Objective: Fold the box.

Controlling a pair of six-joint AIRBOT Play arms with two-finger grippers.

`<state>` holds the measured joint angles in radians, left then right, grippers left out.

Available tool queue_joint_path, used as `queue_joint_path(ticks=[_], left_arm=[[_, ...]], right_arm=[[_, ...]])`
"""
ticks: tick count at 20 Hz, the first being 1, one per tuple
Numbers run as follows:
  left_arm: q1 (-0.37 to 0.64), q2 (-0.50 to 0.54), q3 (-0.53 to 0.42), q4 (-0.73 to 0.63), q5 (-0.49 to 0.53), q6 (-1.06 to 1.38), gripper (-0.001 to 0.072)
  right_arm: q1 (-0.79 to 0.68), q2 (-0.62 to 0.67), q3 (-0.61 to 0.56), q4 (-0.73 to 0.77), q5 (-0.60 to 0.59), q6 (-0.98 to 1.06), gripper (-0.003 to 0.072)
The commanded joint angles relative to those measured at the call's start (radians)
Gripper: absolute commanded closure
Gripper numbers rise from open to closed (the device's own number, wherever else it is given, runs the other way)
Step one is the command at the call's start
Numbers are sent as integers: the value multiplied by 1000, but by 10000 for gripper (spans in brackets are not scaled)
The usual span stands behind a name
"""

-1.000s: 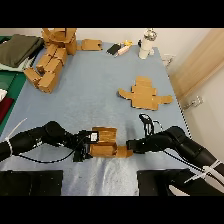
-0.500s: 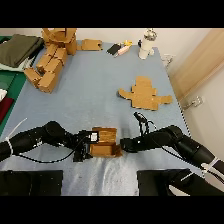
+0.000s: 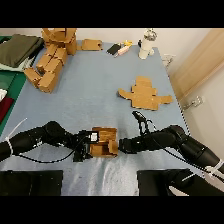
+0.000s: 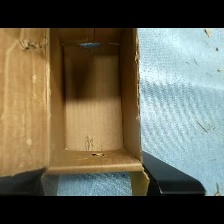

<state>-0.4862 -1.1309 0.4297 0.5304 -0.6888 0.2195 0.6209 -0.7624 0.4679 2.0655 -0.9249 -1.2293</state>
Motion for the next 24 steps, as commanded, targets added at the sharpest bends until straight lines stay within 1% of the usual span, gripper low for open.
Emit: queue_joint_path(ticks=[1, 2, 3, 10, 11, 12, 16, 19, 20, 21, 24], left_arm=[[0, -1, 0, 0, 0, 0, 206], [0, -1, 0, 0, 0, 0, 207], [0, -1, 0, 0, 0, 0, 207], [0, 0, 0, 0, 0, 0, 206], [0, -1, 0, 0, 0, 0, 207], [0, -1, 0, 0, 0, 0, 207], [0, -1, 0, 0, 0, 0, 206], [0, -1, 0, 0, 0, 0, 207], [0, -1, 0, 0, 0, 0, 207], [0, -1, 0, 0, 0, 0, 207], [0, -1, 0, 0, 0, 0, 207]], right_arm=[[3, 3, 2, -6, -20, 2, 571], [3, 3, 2, -5, -23, 2, 447], [3, 3, 2, -3, -26, 2, 377], [4, 3, 3, 10, -5, -2, 376], [9, 3, 3, 15, 8, -2, 353], [16, 3, 7, 18, 18, -2, 257], [51, -16, 14, 11, 47, 9, 252], [76, -89, 43, -32, 53, 56, 296], [89, -118, 70, -64, 50, 85, 336], [110, -151, 110, -123, 32, 141, 339], [206, -253, 249, -345, -113, 348, 340]])
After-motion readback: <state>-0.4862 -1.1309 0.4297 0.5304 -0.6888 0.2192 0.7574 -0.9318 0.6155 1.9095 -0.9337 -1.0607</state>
